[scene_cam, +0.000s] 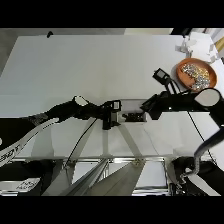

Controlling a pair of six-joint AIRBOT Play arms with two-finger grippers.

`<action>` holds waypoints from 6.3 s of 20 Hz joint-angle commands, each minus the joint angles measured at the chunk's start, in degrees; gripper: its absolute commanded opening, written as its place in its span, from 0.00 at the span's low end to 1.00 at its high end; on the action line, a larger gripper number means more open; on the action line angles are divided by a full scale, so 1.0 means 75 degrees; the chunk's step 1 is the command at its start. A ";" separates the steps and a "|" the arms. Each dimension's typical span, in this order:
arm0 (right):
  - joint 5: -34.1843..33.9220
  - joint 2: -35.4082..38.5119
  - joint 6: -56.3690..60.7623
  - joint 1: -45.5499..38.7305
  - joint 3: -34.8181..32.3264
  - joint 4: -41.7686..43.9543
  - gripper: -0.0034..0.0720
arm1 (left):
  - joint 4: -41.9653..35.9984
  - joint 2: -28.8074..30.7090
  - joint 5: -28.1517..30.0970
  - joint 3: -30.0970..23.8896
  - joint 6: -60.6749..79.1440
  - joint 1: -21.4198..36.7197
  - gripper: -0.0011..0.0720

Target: Fold the box and place the chain.

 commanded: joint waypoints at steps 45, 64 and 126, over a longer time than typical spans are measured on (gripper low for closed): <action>-0.0906 -0.4237 0.4433 -0.0982 0.2168 -0.4820 0.09 | 0.0003 0.0006 0.0003 0.0006 0.0000 0.0006 0.03; -0.1241 -0.3136 0.4430 -0.0982 0.1833 -0.4855 0.44 | 0.0000 0.0006 0.0003 0.0006 0.0003 0.0006 0.03; -0.1504 -0.2078 0.2075 0.0761 0.0111 -0.4619 0.44 | 0.0000 0.0006 0.0003 0.0006 0.0000 0.0006 0.03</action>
